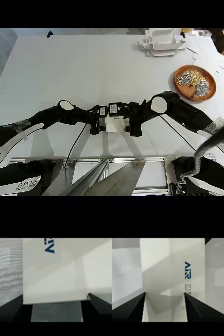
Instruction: Fold the box and place the chain.
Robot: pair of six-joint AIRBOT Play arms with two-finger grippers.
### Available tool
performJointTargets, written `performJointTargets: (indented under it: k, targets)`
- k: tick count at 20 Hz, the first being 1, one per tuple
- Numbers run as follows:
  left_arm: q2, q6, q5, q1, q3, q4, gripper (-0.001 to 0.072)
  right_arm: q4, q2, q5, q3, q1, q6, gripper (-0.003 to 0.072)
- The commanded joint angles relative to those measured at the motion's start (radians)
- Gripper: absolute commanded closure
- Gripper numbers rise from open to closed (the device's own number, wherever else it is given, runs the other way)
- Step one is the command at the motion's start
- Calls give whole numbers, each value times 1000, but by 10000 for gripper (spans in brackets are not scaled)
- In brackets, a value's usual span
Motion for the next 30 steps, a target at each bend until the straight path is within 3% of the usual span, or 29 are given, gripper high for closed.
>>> performJointTargets:
  k: [1, 4, 12, 14, 16, 20, 25, 30]
  targets:
    - [1, 0, 0, 0, 0, 0, 438, -3, -2, -33, 0, 21, 0, 159]
    - [1, 0, 0, 0, 0, 0, 438, -35, -2, -58, 0, 21, 4, 230]
    - [1, 0, 0, 0, 0, 0, 438, -57, -2, -86, -1, 21, 11, 293]
    - [1, 0, 0, 0, 0, 0, 438, -68, -2, -86, -1, 21, 11, 369]
    - [1, 0, 0, 0, 0, 0, 438, -74, -2, -87, -3, 21, 11, 371]
    - [1, 0, 0, 0, 0, 0, 438, -73, -2, -86, -13, 21, 11, 468]
    - [1, 0, 0, 0, 0, 0, 438, -24, 28, -81, -13, 21, 11, 465]
    - [1, 0, 0, 0, 0, 0, 438, -29, 41, 5, -13, 21, 11, 439]
